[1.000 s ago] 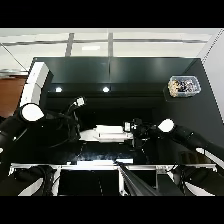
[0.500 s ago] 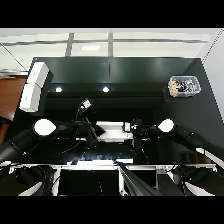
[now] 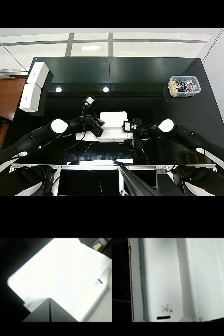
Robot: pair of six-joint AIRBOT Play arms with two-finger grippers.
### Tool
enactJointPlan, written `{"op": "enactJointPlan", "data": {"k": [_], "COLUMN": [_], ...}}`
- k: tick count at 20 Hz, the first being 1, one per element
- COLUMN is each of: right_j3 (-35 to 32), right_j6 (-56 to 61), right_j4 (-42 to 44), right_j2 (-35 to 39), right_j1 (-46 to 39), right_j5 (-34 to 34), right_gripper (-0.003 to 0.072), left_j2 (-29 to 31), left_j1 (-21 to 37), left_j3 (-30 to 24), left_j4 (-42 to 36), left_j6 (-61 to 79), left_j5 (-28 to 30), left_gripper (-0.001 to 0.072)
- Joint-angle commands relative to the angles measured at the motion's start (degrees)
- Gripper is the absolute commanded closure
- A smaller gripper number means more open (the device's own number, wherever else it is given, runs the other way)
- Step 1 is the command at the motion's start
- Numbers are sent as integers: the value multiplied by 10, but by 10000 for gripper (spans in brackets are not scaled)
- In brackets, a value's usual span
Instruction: Fold the box and place the chain.
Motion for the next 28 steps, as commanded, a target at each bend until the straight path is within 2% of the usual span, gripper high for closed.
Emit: {"op": "enactJointPlan", "data": {"k": [1,3,5,6,7,8,10,12,15,17,19,21,22,28], "right_j3": [1,1,1,1,1,1,1,1,1,1,1,1,1,1], "right_j6": [0,0,0,0,0,0,0,0,0,0,0,0,0,0], "right_j4": [0,0,0,0,0,0,0,0,0,0,0,0,0,-2], "right_j2": [0,0,0,0,0,0,0,0,0,0,0,0,0,0], "right_j1": [0,0,0,0,0,0,0,0,0,0,0,0,0,0], "right_j5": [-1,-1,-1,-1,-1,-1,-1,-1,-1,-1,-1,-1,-1,0], "right_gripper": [136,136,136,136,136,136,136,136,136,136,136,136,136,136], "left_j2": [-12,8,37,54,70,85,114,134,134,132,132,126,116,62], "left_j1": [2,16,38,52,66,79,110,141,161,148,128,108,104,96], "left_j3": [6,16,19,19,19,19,19,19,17,3,-14,-25,-25,-20], "left_j4": [33,67,85,97,110,123,163,208,272,272,272,262,248,151], "left_j6": [0,0,0,0,0,0,0,0,34,143,236,254,254,362], "left_j5": [-3,-5,-9,-19,-37,-61,-129,-222,-346,-346,-295,-230,-216,-209], "left_gripper": [676,660,487,317,117,-11,-11,-11,-11,-11,-11,-11,-9,-7]}}
